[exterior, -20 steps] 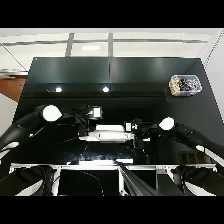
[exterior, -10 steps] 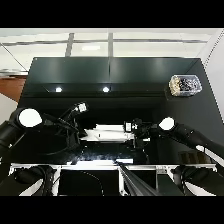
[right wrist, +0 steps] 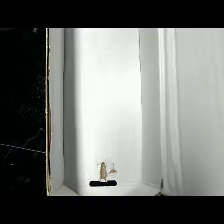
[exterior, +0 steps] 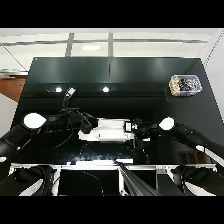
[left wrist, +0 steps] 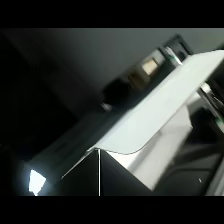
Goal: Fold the box and place the chain.
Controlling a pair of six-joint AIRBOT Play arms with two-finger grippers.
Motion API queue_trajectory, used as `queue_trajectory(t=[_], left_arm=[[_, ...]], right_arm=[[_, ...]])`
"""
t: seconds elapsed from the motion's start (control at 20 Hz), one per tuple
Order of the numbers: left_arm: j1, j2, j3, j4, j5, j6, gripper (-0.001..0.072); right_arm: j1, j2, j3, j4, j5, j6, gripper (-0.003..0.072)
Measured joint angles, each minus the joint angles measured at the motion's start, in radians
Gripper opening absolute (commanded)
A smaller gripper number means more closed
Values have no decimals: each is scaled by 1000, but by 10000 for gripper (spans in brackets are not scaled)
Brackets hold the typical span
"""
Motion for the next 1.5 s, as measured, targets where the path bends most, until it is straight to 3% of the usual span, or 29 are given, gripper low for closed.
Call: queue_trajectory(t=[0.5, 0.75, 0.95, 1.05, 1.15, 1.25, 1.5], left_arm=[[-10, -158, -4, -29, 85, 51, 28], [33, -124, 14, 131, 58, 50, 28], [84, -70, 18, 207, -159, 35, 28], [81, -56, 16, 149, -292, 49, 28], [43, -49, 6, 36, -352, 85, 27], [-18, -45, 1, -59, -293, 126, 28], [-152, -62, -6, -159, 112, 169, 29]], right_arm=[[0, 0, 0, 0, 0, 0, 432], [0, 0, 0, 0, 0, 0, 433], [0, 0, 0, 0, 0, 0, 432], [0, 0, 0, 0, 0, 0, 432], [0, 0, 0, 0, 0, 0, 432], [0, 0, 0, 0, 0, 0, 432], [0, 0, 0, 0, 0, 0, 432]])
